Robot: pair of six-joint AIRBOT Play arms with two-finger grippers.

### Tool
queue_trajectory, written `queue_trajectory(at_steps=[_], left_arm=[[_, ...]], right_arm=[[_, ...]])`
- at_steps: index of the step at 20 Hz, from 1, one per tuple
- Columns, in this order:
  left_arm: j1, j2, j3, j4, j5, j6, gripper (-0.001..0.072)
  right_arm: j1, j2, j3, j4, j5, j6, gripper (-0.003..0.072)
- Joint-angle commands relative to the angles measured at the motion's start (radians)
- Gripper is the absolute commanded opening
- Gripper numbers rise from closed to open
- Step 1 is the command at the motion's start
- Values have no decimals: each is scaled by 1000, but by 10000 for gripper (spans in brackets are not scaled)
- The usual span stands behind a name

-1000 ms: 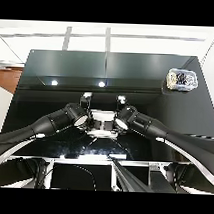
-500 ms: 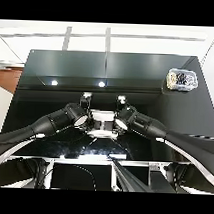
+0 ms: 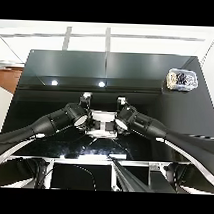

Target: Fold the box and place the chain.

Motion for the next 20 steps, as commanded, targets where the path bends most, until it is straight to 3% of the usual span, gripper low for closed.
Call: queue_trajectory(at_steps=[1,8,13,15,18,20], left_arm=[[0,0,1,-2,3,-2,31],[0,0,1,-2,3,-2,31],[0,0,1,-2,2,-2,31],[0,0,1,-2,2,-2,31],[0,0,1,-2,0,-2,31],[0,0,1,-2,0,-2,31]], right_arm=[[0,3,13,3,39,-3,440],[-14,109,47,0,72,-92,440],[-57,313,55,-19,218,-221,440],[-87,412,55,-147,290,-247,440],[-161,516,54,-487,403,-271,440],[-287,529,53,-608,387,-323,440]])
